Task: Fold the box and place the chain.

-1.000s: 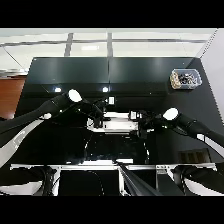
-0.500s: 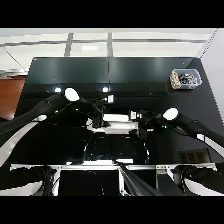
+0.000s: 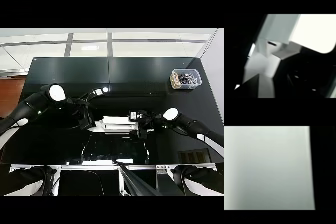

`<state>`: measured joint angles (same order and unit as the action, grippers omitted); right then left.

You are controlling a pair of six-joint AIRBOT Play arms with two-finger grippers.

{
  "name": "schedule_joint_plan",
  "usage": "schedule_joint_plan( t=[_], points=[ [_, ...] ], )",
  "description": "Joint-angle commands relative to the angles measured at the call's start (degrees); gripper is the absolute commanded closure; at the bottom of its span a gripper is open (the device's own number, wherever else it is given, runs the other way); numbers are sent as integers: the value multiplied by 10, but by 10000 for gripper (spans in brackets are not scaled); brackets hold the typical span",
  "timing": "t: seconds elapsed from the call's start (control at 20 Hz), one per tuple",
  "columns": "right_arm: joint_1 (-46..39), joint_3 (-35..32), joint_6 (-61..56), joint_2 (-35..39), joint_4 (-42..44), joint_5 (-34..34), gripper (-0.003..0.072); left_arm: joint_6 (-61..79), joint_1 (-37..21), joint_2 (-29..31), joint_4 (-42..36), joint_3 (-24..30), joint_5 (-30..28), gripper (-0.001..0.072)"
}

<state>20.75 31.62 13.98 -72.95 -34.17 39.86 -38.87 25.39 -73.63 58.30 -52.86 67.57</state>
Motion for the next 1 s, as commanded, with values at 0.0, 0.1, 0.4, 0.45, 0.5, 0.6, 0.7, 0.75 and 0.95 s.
schedule_joint_plan(
  t=[0.0,0.1,0.4,0.45,0.5,0.6,0.7,0.75,0.95],
  points=[
    [1,0,9,0,0,2,445,-60,0,-2,-68,28,41,602],
    [1,0,10,0,0,-1,444,-20,4,-11,-124,42,42,686],
    [0,0,10,0,0,-2,444,76,14,-15,-286,42,-104,686],
    [0,0,10,0,0,-2,444,76,15,-18,-287,42,-154,687],
    [0,0,10,0,0,-2,444,76,16,-22,-287,42,-198,687],
    [0,0,10,0,0,-2,444,76,17,-31,-288,42,-263,687],
    [0,0,10,0,0,-2,444,76,17,-49,-278,42,-283,687],
    [0,0,10,0,0,-2,444,76,17,-62,-260,42,-282,687],
    [0,0,10,0,0,-2,444,72,17,-107,-245,42,-282,687]
  ],
)
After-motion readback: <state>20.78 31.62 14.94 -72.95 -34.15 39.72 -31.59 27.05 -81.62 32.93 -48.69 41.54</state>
